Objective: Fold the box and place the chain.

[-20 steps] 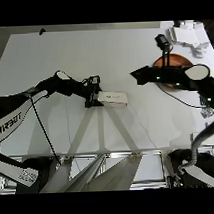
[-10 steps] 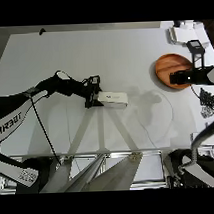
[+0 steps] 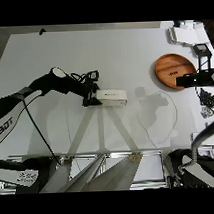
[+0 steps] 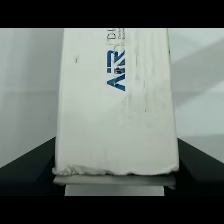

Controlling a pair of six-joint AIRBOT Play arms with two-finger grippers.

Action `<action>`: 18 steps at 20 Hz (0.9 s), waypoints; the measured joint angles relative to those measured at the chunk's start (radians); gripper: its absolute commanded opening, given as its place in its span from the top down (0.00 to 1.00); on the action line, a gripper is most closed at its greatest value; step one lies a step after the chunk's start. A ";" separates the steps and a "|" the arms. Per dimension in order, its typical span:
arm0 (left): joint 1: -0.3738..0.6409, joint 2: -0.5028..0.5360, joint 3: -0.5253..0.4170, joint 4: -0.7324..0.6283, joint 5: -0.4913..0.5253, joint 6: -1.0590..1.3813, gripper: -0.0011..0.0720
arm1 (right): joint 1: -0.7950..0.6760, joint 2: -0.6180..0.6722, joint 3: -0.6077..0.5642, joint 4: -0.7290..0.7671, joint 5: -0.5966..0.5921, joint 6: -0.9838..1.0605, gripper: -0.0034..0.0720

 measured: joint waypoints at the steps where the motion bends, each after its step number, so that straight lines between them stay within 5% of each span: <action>1: 0.004 0.046 0.000 0.074 0.010 -0.074 0.97 | 0.000 0.000 0.000 0.000 0.005 0.000 0.94; 9: 0.097 0.475 0.000 0.982 0.094 -0.849 0.97 | -0.001 0.000 0.000 0.032 0.024 0.003 0.94; 14: 0.277 0.642 -0.014 1.020 0.275 -1.253 0.98 | -0.001 0.000 0.000 0.040 0.025 0.003 0.94; 18: 0.347 0.686 -0.182 0.953 0.474 -1.492 0.98 | -0.001 0.000 0.000 0.043 0.025 0.003 0.94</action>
